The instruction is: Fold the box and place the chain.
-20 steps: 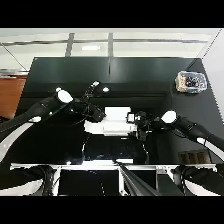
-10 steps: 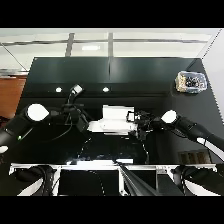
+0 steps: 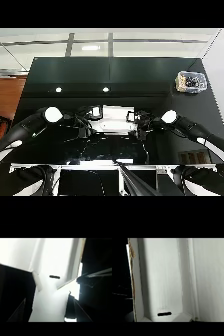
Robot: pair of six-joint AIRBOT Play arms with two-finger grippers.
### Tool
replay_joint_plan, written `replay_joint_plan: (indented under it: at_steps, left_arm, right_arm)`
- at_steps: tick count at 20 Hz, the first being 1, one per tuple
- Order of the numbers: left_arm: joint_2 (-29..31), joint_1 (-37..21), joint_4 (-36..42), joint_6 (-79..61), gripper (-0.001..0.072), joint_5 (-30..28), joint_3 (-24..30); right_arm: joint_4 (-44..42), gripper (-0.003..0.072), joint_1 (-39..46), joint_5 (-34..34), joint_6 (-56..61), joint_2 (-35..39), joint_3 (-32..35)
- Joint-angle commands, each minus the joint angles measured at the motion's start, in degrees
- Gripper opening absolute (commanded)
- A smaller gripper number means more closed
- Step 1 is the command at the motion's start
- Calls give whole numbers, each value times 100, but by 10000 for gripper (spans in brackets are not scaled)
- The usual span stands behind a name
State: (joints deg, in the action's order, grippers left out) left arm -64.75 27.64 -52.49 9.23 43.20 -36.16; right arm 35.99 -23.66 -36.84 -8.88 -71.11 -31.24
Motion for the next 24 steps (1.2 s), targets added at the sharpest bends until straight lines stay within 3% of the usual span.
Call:
replay_joint_plan:
  at_steps: [1, 4, 6, 8, 15, 24]
  left_arm:
    - [-531, 48, 308, -520, 660, 205, -304]
    - [-815, 127, 498, -520, 509, 393, -461]
    - [-837, 146, 503, -520, 286, 442, -468]
    - [-837, 146, 503, -520, 161, 439, -468]
    - [-916, 153, 1305, -520, 160, 214, -468]
    - [-1207, 254, 1609, -614, 159, 190, -468]
  right_arm:
    - [0, 462, -4, -2, 2, -4, 0]
    - [0, 462, -4, 0, 2, -4, 0]
    - [0, 462, -4, -2, 2, -4, 0]
    - [-2, 462, -4, 0, 2, -4, 0]
    - [-22, 462, -4, -2, 4, -4, 0]
    - [-22, 462, -4, -15, 2, -4, 0]
